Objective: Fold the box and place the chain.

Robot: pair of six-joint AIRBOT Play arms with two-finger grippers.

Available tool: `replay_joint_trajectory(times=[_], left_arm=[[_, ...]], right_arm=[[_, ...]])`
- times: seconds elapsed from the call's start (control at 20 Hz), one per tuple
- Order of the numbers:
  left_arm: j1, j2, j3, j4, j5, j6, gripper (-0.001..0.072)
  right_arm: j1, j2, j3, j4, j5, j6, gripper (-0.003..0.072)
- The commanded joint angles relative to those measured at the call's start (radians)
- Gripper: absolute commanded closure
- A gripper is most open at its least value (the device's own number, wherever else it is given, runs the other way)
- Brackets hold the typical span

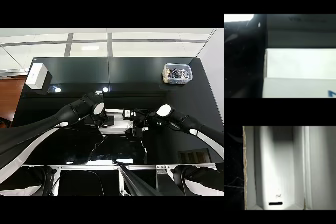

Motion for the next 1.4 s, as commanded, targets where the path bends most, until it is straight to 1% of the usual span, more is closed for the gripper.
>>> replay_joint_trajectory(times=[0.0,1.05,1.1,1.15,1.25,1.35], left_arm=[[0.000,-0.001,0.001,-0.002,0.001,-0.001,0.0688],[0.000,-0.001,0.001,-0.010,0.002,-0.001,0.0686],[0.000,-0.001,0.001,-0.010,0.002,-0.001,0.0686],[0.000,0.000,0.001,-0.010,0.002,-0.001,0.0686],[0.000,0.000,0.001,-0.010,0.002,-0.001,0.0686],[0.000,0.000,0.001,-0.010,0.002,-0.001,0.0686]], right_arm=[[0.000,0.000,0.000,0.000,0.001,0.001,0.0558],[0.000,0.000,0.000,0.000,0.008,0.001,0.0552],[0.000,0.000,0.000,0.000,0.010,0.003,0.0322],[0.000,0.003,0.000,-0.001,0.011,0.018,-0.0023],[-0.002,0.033,0.000,-0.037,0.032,0.035,-0.0016],[-0.003,0.089,0.000,-0.129,0.043,0.071,-0.0016]])
